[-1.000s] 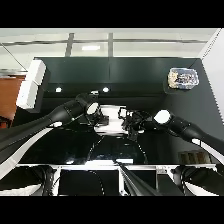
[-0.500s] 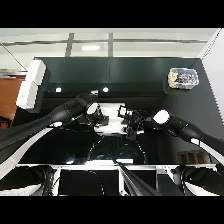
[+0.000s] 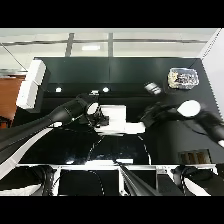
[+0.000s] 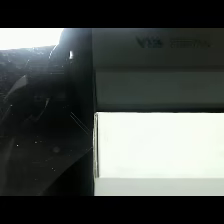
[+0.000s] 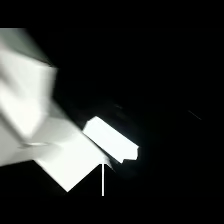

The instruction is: Fold the box and place the chain.

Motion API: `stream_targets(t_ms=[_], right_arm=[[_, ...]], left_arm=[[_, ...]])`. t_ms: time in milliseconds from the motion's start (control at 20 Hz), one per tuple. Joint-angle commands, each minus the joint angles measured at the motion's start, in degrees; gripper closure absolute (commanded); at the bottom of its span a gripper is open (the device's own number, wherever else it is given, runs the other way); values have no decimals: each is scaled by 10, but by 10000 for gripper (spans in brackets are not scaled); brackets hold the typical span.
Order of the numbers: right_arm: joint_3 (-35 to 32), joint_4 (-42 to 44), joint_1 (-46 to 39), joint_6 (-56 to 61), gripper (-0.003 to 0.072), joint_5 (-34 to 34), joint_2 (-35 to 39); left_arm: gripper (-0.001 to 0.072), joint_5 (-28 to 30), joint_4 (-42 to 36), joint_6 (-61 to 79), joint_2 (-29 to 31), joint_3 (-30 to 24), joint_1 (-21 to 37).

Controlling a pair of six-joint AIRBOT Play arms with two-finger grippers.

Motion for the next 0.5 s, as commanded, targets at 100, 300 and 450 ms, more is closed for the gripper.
stream_targets(t_ms=[100,300,450], right_arm=[[-48,-86,-229,322,669,86,48],[-123,72,-181,257,669,101,-10],[-126,126,-97,235,669,72,-83]], left_arm=[[678,-2,0,0,0,0,0],[678,-2,0,0,0,0,1],[678,-2,0,0,0,0,1]])
